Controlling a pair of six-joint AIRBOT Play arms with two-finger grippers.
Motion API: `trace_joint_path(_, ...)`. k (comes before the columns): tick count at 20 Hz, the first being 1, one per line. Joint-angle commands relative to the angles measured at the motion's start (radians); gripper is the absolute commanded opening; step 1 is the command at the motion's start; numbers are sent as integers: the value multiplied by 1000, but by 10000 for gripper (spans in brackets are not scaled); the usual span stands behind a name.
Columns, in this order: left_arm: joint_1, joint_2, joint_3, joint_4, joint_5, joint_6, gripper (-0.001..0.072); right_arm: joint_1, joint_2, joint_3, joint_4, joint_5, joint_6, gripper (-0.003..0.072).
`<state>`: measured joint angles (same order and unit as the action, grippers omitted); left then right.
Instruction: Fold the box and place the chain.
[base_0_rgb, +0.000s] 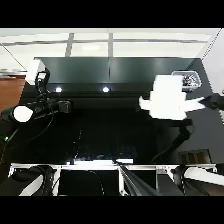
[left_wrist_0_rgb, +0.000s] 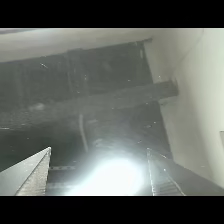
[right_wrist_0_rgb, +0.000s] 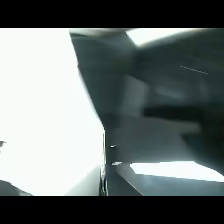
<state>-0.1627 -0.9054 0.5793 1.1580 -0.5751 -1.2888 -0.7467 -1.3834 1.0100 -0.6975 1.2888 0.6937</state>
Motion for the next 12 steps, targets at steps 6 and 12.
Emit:
trace_joint_path(6, -56, -154, 89, -483, -187, 200, 706, 463, 369, -567, 411, -352, -167, 12)
trace_joint_path(12, -40, -521, 374, -565, -503, 362, 707, 781, 373, -615, 455, -516, -151, 13)
